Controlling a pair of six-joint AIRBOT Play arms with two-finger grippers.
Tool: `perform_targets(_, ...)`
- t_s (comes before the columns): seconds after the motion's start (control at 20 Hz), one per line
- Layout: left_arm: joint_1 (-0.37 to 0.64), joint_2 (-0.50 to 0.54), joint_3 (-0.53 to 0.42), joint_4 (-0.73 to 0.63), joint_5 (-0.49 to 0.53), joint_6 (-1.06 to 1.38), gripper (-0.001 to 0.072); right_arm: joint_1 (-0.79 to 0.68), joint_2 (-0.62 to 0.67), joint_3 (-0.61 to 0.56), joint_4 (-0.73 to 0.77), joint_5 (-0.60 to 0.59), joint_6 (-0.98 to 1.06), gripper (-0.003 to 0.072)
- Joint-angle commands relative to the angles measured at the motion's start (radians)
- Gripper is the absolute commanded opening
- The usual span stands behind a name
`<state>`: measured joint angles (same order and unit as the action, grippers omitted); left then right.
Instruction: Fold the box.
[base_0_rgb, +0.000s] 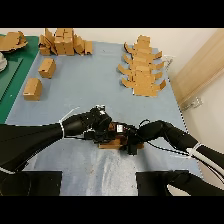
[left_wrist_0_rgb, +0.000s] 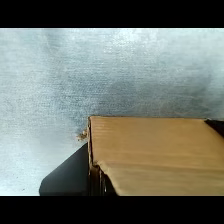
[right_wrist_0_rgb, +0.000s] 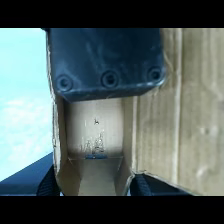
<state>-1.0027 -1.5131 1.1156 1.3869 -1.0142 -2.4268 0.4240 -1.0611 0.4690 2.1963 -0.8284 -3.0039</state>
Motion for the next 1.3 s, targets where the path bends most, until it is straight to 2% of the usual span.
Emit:
perform_targets(0.0, -0.002, 0.0, 0.001, -0.026, 0.038, 0.018, 0.0012, 0.001, 0.001, -0.001, 0.0, 0.0, 0.0, 0.0369)
perform_targets(0.25, -0.003, 0.001, 0.002, -0.041, 0.036, 0.018, 0.0017, 0.001, 0.001, -0.001, 0.0, 0.0, 0.0, 0.0369)
perform_targets(0.3, -0.003, 0.001, 0.004, -0.04, 0.035, 0.019, 0.0118, 0.001, 0.001, -0.001, 0.0, 0.0, 0.0, 0.0369)
perform_targets(0.35, -0.002, 0.001, 0.008, -0.036, 0.035, 0.017, 0.0394, 0.001, 0.001, -0.001, 0.001, 0.0, 0.0, 0.0369)
perform_targets(0.4, -0.001, 0.001, 0.014, -0.027, 0.034, 0.013, 0.042, 0.001, 0.001, -0.001, 0.003, 0.0, 0.0, 0.0369)
perform_targets(0.55, 0.0, 0.001, 0.033, 0.009, 0.01, 0.012, 0.0422, 0.001, 0.001, -0.001, 0.004, -0.005, 0.0, 0.0369)
perform_targets(0.75, 0.0, 0.001, 0.037, 0.05, -0.075, -0.001, 0.0422, 0.001, 0.001, -0.001, 0.004, -0.014, 0.0, 0.0369)
perform_targets(0.95, 0.001, 0.014, 0.042, 0.058, -0.069, 0.002, 0.0424, 0.001, 0.001, -0.001, 0.003, -0.014, 0.0, 0.0369)
perform_targets(1.05, 0.001, 0.036, 0.059, 0.068, -0.066, 0.002, 0.0541, 0.001, 0.001, -0.001, 0.003, -0.014, 0.0, 0.0369)
perform_targets(1.25, 0.001, 0.097, 0.083, 0.092, -0.062, 0.001, 0.0541, 0.001, 0.001, -0.001, 0.003, -0.014, 0.0, 0.0369)
